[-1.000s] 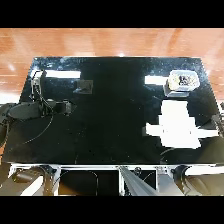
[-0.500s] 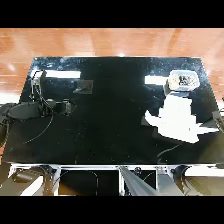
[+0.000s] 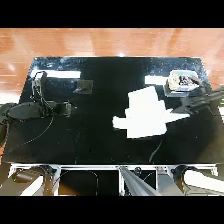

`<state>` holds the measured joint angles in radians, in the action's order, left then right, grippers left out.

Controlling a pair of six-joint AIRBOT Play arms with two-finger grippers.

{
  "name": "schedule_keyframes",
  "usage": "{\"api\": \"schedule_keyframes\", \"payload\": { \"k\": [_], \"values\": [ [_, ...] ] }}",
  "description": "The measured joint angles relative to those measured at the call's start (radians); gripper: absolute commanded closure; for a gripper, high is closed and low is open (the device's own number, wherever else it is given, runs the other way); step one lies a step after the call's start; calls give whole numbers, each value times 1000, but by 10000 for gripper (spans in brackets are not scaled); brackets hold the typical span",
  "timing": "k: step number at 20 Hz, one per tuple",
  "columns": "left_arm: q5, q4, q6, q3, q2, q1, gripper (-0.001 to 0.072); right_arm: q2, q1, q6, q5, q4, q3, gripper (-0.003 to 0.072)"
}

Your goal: Fold the box and place the chain.

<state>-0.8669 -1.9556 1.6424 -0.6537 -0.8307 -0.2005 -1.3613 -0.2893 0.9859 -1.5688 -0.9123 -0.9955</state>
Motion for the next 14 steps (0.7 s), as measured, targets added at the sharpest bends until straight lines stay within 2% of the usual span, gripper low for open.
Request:
{"api": "schedule_keyframes", "payload": {
  "k": [4,8,11,14],
  "values": [
    [-61,-1,0,0,0,0,95,154,292,79,200,27,83,648],
    [-110,-3,0,2,0,0,95,332,546,177,484,-1,276,648],
    [-99,-29,16,17,-1,0,95,413,686,243,636,-24,418,648],
    [-48,-84,59,49,-17,0,96,444,765,303,723,-39,496,648]
  ]
}}
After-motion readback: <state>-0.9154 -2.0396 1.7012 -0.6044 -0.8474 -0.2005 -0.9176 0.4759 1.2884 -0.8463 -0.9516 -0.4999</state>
